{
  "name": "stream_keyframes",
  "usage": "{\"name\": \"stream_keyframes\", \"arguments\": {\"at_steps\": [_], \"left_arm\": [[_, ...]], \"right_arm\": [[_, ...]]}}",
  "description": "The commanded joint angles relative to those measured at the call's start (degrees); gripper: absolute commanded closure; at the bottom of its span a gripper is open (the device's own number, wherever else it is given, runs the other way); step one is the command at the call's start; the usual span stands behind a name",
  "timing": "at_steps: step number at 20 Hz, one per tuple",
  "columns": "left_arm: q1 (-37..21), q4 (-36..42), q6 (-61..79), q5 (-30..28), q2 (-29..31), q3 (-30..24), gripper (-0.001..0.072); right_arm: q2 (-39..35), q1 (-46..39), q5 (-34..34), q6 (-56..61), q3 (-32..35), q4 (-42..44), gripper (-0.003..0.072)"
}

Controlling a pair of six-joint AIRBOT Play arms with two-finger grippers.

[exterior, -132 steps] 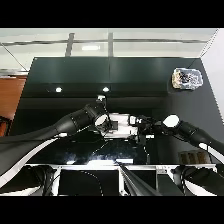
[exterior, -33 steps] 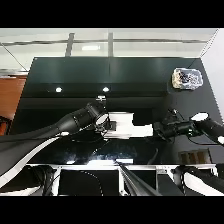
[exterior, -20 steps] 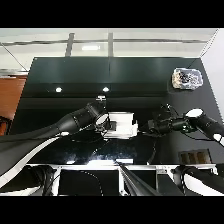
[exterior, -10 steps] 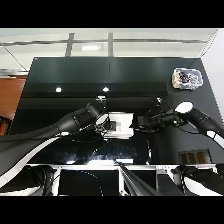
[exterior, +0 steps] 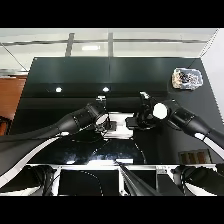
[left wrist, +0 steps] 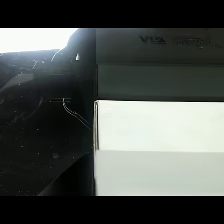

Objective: Fold the box and place the chain.

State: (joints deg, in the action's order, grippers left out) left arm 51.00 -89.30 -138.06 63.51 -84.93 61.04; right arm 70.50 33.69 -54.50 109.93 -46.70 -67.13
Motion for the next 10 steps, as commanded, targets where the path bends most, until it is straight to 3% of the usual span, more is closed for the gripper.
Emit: {"name": "stream_keyframes", "arguments": {"at_steps": [1, 2, 4, 10], "left_arm": [[0.0, 0.0, 0.0, 0.0, 0.0, 0.0, 0.068], [0.0, 0.0, 0.0, 0.0, 0.0, 0.0, 0.068], [0.0, 0.0, 0.0, 0.0, 0.0, 0.0, 0.068], [0.0, 0.0, 0.0, 0.1, 0.0, 0.0, 0.068]], "right_arm": [[1.2, 4.3, -2.4, 13.4, -2.5, -9.7, 0.021], [2.2, 4.6, -3.8, 14.3, -2.9, -9.7, 0.0221], [4.1, 5.4, -5.5, 14.9, -3.7, -9.9, 0.0322], [6.3, 5.9, -6.1, 18.0, -6.3, -10.1, 0.0341]]}}
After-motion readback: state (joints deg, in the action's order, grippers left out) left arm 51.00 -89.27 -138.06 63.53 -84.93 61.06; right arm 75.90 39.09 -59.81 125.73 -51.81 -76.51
